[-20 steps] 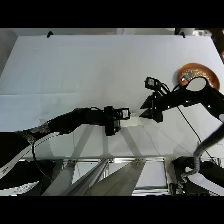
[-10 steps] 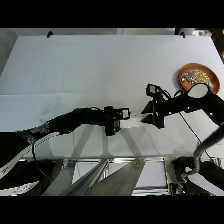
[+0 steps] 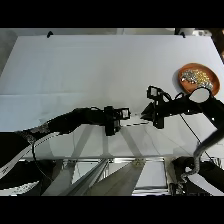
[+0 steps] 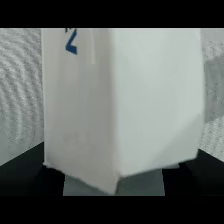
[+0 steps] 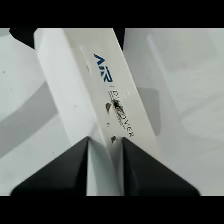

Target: Fold the box and place the chain.

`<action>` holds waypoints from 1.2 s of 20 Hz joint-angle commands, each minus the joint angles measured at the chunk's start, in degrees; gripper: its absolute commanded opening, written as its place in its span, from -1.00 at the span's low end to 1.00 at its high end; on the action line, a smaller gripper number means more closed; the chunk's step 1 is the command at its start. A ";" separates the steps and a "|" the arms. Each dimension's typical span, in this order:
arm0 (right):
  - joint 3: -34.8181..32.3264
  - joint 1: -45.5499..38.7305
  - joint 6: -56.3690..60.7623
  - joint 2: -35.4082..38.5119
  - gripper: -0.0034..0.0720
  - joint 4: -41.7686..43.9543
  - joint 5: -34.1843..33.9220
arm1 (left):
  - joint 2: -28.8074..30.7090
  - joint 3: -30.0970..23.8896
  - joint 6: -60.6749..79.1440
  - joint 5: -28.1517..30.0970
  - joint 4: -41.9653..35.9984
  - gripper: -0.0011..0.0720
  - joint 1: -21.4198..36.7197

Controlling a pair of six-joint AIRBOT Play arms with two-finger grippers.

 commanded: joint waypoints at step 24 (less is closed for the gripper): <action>-7.06 0.02 -2.05 8.76 -0.50 -0.09 -11.69 | 0.04 0.00 0.04 0.00 0.02 -0.55 0.02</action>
